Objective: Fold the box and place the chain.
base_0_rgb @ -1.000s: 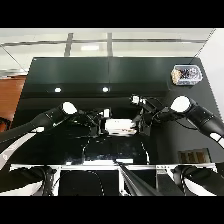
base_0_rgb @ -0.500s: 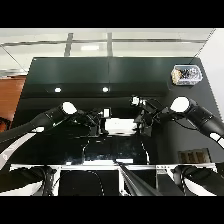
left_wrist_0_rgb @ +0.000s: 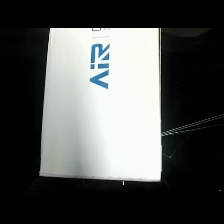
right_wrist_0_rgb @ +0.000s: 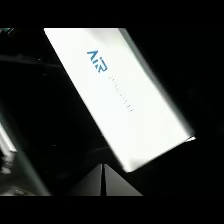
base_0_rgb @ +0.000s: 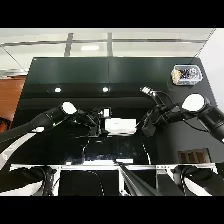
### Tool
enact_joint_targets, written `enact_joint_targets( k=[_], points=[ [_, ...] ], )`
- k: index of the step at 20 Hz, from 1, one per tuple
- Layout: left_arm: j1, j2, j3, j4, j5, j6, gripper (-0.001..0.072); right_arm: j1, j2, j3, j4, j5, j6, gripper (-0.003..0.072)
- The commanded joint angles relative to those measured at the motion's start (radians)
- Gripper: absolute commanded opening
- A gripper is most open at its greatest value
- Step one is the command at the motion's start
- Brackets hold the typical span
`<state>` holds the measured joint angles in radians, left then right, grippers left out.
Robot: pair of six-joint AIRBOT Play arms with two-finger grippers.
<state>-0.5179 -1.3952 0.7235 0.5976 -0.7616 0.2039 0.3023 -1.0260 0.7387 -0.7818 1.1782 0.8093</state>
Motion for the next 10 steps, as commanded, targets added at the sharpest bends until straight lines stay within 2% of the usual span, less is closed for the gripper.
enact_joint_targets(
  k=[1, 3, 5, 10],
  points=[
    [0.0, 0.0, 0.0, 0.0, -0.001, 0.001, 0.039, -0.011, 0.013, -0.079, 0.237, -0.002, 0.221, 0.0022],
    [0.0, 0.0, 0.0, 0.0, -0.001, 0.001, 0.039, -0.011, 0.011, -0.15, 0.417, -0.126, 0.222, 0.0022],
    [0.0, 0.0, 0.0, 0.0, -0.001, 0.001, 0.039, -0.011, -0.007, -0.203, 0.513, -0.253, 0.222, 0.0022],
    [0.0, 0.0, 0.0, 0.0, -0.001, 0.001, 0.039, -0.003, -0.09, -0.22, 0.516, -0.297, 0.221, 0.0022]
  ],
)
